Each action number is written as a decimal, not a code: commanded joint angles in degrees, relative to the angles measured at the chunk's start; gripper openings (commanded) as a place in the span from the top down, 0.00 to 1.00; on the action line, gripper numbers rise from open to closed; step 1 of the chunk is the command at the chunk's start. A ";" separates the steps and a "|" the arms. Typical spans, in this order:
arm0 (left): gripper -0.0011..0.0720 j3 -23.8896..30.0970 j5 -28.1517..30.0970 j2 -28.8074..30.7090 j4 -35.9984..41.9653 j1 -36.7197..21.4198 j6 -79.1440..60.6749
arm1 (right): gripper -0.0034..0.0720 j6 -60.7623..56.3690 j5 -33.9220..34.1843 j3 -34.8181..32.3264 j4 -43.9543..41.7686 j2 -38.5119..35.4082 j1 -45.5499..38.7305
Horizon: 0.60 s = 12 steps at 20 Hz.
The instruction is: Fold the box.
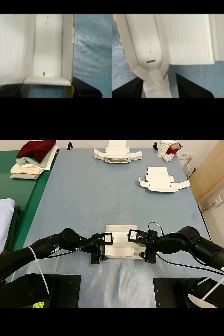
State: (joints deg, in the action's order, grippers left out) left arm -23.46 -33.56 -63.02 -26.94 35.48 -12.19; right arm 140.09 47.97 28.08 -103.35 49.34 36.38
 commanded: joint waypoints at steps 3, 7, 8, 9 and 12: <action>0.35 0.02 0.02 0.00 -0.02 0.02 -0.02 | 0.42 2.10 0.61 -0.07 -5.20 0.42 0.04; 0.35 0.02 0.02 0.00 -0.02 0.02 -0.02 | 0.67 3.41 0.52 -0.07 -7.67 0.42 0.04; 0.35 0.02 0.02 0.00 -0.02 0.02 -0.02 | 0.70 3.93 0.44 -0.07 -8.17 0.48 0.04; 0.35 0.00 0.02 0.00 -0.02 0.02 0.00 | 0.75 4.00 0.15 -0.07 -8.52 0.59 0.04; 0.35 0.02 0.02 0.00 -0.02 0.02 -0.02 | 0.75 5.60 -1.73 -0.11 -9.90 0.76 0.04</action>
State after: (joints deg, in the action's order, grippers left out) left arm -23.46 -33.56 -63.02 -26.94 35.48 -12.19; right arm 144.11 47.72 27.99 -111.39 49.95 36.36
